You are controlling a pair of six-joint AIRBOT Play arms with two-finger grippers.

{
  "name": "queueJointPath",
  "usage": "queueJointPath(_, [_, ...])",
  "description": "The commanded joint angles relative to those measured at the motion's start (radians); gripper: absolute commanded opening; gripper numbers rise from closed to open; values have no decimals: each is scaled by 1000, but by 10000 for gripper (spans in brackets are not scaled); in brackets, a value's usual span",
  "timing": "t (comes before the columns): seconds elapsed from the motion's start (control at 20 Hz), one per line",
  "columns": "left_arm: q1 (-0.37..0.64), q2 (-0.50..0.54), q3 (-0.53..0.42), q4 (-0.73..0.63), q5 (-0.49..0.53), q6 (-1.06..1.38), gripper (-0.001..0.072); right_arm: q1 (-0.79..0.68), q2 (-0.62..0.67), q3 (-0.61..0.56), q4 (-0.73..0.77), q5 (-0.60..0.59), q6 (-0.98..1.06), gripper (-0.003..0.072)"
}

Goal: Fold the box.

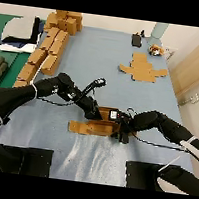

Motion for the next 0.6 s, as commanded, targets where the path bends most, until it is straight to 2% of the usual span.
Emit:
queueJointPath(0.0, [8,32,1,70,-4,-97,377,0,1,0,0,0,0,470])
queueJointPath(0.05, [21,52,1,111,-2,-165,561,0,1,0,0,0,0,469])
queueJointPath(0.1, [37,72,1,144,5,-283,701,0,1,0,0,0,0,470])
queueJointPath(0.3, [107,159,10,323,-100,-566,688,0,1,0,0,0,0,469])
queueJointPath(0.35, [117,174,10,364,-147,-622,482,0,1,0,0,0,0,470])
queueJointPath(0.4, [125,183,10,388,-199,-668,161,0,1,0,0,0,0,469])
queueJointPath(0.45, [125,183,9,381,-247,-728,16,0,1,0,0,0,0,470])
queueJointPath(0.55, [90,180,2,285,-257,-843,15,0,1,0,0,0,0,469])
